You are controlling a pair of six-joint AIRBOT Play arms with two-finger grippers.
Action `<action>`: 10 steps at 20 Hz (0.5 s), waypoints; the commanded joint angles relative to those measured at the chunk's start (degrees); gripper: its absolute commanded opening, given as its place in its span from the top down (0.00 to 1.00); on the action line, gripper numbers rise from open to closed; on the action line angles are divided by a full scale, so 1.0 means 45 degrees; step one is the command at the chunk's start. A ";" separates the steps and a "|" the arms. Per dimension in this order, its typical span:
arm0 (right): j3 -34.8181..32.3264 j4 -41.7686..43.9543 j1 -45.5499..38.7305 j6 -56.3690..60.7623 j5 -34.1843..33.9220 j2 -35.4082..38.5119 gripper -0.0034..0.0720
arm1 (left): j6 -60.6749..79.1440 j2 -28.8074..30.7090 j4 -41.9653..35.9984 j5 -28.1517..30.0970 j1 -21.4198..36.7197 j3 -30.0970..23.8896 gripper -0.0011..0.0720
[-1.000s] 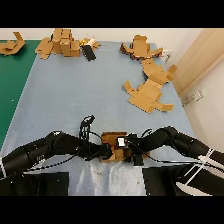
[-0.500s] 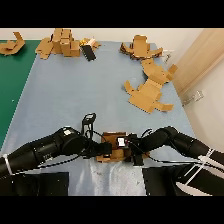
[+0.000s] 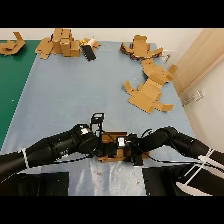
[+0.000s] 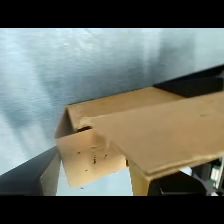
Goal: Fold the box.
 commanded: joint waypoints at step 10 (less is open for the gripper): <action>0.0015 -0.0005 0.0000 -0.0039 0.0010 0.0000 0.36 | -0.0967 -0.0787 0.0743 -0.0461 -0.0782 0.0568 0.26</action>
